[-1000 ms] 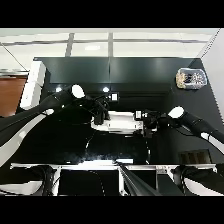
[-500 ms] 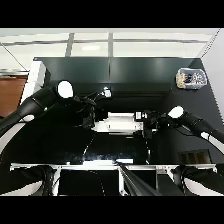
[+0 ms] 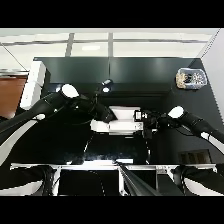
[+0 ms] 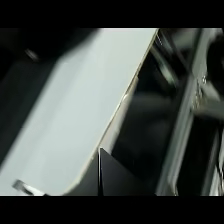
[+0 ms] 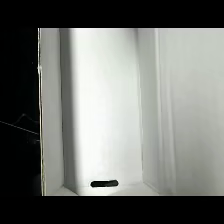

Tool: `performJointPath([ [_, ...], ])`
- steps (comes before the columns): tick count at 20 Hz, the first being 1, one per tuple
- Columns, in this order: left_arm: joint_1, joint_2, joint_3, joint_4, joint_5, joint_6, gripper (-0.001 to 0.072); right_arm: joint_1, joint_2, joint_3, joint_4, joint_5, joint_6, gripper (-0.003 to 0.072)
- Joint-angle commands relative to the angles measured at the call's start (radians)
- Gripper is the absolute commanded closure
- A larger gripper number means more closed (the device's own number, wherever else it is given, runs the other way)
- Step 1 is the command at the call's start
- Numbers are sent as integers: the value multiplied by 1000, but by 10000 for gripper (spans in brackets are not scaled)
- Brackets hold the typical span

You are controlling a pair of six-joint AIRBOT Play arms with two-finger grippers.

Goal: Fold the box and place the chain.

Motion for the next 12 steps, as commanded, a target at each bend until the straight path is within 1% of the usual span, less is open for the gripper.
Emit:
performJointPath([
  [1,44,-42,-4,-109,203,13,685,0,0,-1,0,-2,0,257],
  [3,61,-61,-4,-66,213,13,685,0,0,-1,0,-2,0,257],
  [6,41,-90,-4,135,162,11,686,0,0,-1,0,-2,0,258],
  [8,14,-94,-4,235,120,10,685,0,0,-1,0,-3,0,258],
  [10,1,-92,3,270,120,10,686,0,0,-1,1,-7,0,258],
  [12,10,-69,31,285,120,-2,687,0,0,-1,0,-8,0,257],
])
